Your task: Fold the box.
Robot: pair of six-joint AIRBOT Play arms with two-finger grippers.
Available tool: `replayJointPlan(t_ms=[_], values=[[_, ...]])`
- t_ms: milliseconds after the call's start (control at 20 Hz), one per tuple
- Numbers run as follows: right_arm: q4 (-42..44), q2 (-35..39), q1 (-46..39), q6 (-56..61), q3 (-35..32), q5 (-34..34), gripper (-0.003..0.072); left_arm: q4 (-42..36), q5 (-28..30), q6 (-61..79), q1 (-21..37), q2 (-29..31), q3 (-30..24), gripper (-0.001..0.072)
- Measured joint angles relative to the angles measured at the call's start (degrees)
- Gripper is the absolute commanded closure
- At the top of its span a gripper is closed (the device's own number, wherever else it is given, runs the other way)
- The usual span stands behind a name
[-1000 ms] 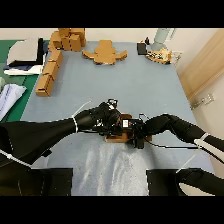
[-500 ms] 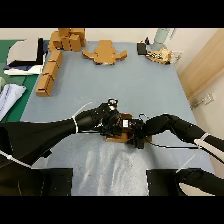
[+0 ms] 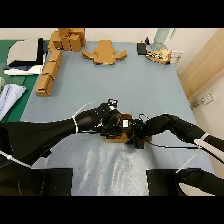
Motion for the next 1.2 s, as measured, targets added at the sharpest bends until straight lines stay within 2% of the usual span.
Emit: replayJointPlan(t_ms=[450,500,550,1200], values=[[0.0,0.0,0.0,0.24,0.0,0.0,0.0188,0.39,0.02,-0.92,0.07,0.0,0.0,0.0361],[0.0,0.0,0.0,0.26,0.0,0.0,0.0188,0.46,0.44,-0.98,0.07,0.0,0.0,0.0484],[0.0,0.0,0.0,0.28,0.0,0.0,0.0188,0.5,0.94,-1.09,0.07,0.0,0.02,0.0683],[0.02,0.0,-0.02,0.39,-0.02,0.0,0.0187,0.52,2.64,-0.59,0.11,0.0,0.0,0.0685]])
